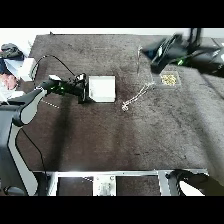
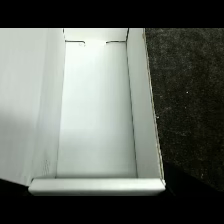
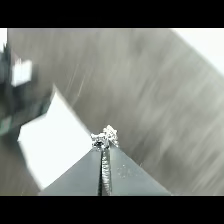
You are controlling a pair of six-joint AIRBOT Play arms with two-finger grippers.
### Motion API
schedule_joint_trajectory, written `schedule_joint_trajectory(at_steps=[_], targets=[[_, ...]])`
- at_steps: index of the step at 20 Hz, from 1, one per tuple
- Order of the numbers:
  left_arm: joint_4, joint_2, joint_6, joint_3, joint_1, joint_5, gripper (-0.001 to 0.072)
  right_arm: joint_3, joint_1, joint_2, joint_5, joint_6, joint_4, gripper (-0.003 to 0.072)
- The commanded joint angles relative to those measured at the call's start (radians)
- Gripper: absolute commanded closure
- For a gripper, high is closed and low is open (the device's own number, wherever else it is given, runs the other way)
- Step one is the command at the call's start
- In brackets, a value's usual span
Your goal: Fold the box and place the chain.
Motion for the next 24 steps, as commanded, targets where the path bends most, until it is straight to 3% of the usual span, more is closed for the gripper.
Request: schedule_joint_trajectory(at_steps=[1, 3, 11, 20, 24], targets=[[0.0, 0.0, 0.0, 0.0, 0.0, 0.0, 0.0248, 0.117, 0.027, 0.023, -0.152, -0.013, 0.055, 0.0671], [0.0, 0.0, 0.0, 0.0, 0.0, 0.0, 0.0248, 0.167, 0.051, 0.001, -0.219, -0.013, 0.054, 0.067], [0.0, 0.0, 0.0, 0.0, 0.0, 0.0, 0.0248, 0.213, 0.113, -0.147, -0.232, -0.002, 0.055, 0.067], [0.0, 0.0, 0.0, 0.0, 0.0, 0.0, 0.0248, 0.216, 0.169, -0.163, -0.377, -0.002, 0.07, 0.0671], [0.0, 0.0, 0.0, 0.0, 0.0, 0.0, 0.0248, 0.27, 0.176, -0.167, -0.411, -0.001, 0.075, 0.067]])
